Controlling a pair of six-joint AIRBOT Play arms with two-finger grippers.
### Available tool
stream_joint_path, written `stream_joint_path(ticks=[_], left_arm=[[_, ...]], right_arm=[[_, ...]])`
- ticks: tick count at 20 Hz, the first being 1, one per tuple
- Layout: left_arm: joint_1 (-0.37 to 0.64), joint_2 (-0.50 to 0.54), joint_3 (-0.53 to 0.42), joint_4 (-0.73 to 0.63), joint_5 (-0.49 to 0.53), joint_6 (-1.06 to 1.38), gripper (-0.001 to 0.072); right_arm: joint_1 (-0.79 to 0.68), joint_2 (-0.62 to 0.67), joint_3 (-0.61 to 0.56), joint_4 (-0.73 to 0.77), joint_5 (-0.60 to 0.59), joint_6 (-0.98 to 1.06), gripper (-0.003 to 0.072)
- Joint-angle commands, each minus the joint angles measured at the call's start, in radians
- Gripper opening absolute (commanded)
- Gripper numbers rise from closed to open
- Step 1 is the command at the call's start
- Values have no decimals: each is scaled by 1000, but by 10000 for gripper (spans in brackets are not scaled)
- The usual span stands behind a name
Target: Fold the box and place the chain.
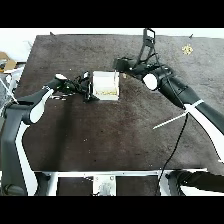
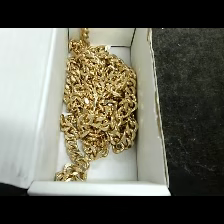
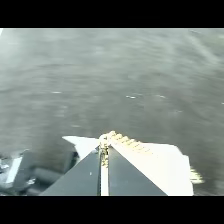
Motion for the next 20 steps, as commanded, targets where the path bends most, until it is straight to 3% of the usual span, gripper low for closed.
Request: stream_joint_path(ticks=[1, 2, 3, 4, 5, 6, 7, 10, 12, 13, 17, 20], left_arm=[[1, 1, 1, 0, 0, 0, 275], [1, 1, 1, 0, 0, 0, 275], [1, 1, 1, 0, 0, 0, 275], [1, 1, 1, 0, 0, 0, 275], [1, 1, 1, 0, 0, 0, 275], [1, 1, 1, 0, 0, 0, 274], [1, 1, 1, 0, 0, 0, 275], [1, 1, 1, 0, 0, 0, 275], [1, 1, 1, 0, 0, 0, 275], [1, 1, 1, 0, 0, 0, 274], [1, 1, 1, 0, 0, 0, 275], [1, 1, 1, 0, 0, 0, 275]], right_arm=[[50, -34, 0, 0, -43, -2, 4], [50, -48, 0, 0, -28, -5, 5], [50, -57, 0, -6, -7, -20, 113], [50, -58, 0, -20, 13, -51, 354], [50, -53, 0, -31, 19, -95, 374], [48, -43, 0, -34, 21, -145, 223], [39, -27, 0, -34, 29, -178, 159], [-27, 11, 3, -29, 43, -237, 157], [-90, 0, 34, 54, 99, -378, 155], [-127, -17, 56, 158, 143, -522, 99], [-286, -146, 179, 735, 377, -1142, 98], [-380, -271, 291, 959, 554, -1386, 99]])
